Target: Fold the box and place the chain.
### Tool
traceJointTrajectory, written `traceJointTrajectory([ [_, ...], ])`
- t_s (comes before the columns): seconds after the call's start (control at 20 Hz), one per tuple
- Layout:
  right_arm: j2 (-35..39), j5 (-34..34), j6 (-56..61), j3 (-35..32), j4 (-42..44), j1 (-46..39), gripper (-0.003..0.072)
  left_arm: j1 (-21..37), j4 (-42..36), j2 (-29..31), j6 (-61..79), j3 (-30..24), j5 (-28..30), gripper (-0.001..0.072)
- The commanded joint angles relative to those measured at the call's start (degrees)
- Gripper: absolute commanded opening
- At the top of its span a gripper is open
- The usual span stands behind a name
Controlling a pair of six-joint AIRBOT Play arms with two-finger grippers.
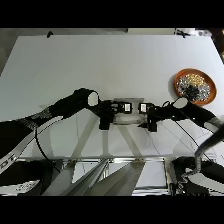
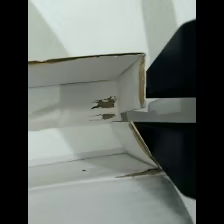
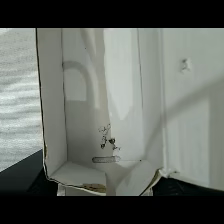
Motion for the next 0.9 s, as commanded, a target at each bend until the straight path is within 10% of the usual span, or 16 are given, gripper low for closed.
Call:
traceJointTrajectory([
  [0.0, 0.0, 0.0, 0.0, 0.0, 0.0, 0.0, 0.0409, -0.9, -0.5, 0.0, 0.0, 0.0, 3.5, 0.0129],
  [0.25, 0.0, 0.0, 0.0, 0.0, 0.0, 0.0, 0.0409, -2.2, -1.1, -0.1, 0.0, 0.0, 4.6, 0.0144],
  [0.45, 0.0, 0.0, 0.0, 0.0, 0.0, 0.0, 0.0409, -2.5, -1.3, -0.1, 0.0, 0.0, 4.4, 0.0351],
  [0.65, 0.0, 0.0, 0.0, 0.0, 0.0, 0.0, 0.0409, -2.5, -1.1, 0.4, -5.3, 0.0, 1.8, 0.033],
  [0.85, 0.0, 0.0, 0.0, 0.0, 0.0, 0.0, 0.0409, -1.2, 1.6, 5.4, -15.2, 0.0, -2.1, 0.013],
])
